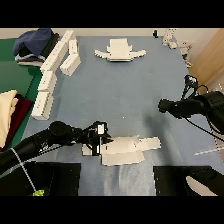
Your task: Fold the box.
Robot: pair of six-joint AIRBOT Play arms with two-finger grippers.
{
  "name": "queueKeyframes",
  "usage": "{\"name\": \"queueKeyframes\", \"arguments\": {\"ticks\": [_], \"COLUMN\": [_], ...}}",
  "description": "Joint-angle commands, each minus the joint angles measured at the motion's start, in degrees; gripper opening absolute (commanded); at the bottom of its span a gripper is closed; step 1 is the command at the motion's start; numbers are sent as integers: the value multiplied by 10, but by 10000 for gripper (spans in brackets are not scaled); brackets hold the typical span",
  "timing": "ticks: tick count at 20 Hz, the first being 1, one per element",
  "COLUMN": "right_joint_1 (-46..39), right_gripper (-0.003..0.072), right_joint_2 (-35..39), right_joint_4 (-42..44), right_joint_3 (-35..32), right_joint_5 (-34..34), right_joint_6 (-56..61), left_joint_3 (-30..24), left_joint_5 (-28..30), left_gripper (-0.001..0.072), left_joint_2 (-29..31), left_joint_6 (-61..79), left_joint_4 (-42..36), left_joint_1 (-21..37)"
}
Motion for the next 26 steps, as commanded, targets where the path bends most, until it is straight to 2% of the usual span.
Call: {"name": "queueKeyframes", "arguments": {"ticks": [1,4,8,11,13,17,22,26], "right_joint_1": [0,0,0,0,0,0,0,0], "right_gripper": [546,546,546,546,546,546,546,546], "right_joint_2": [0,0,0,0,0,0,0,0], "right_joint_4": [0,0,0,0,0,4,7,10], "right_joint_3": [0,0,0,0,0,0,0,0], "right_joint_5": [0,0,0,0,0,0,0,0], "right_joint_6": [0,0,0,0,0,0,0,0], "left_joint_3": [0,0,0,2,12,21,19,19], "left_joint_5": [-16,-39,-36,-6,-13,-19,42,43], "left_gripper": [14,13,13,14,13,13,12,11], "left_joint_2": [0,0,0,0,1,9,9,5], "left_joint_6": [1,1,2,28,83,104,131,131], "left_joint_4": [0,1,1,1,1,1,-2,-4], "left_joint_1": [7,21,25,25,24,24,23,23]}}
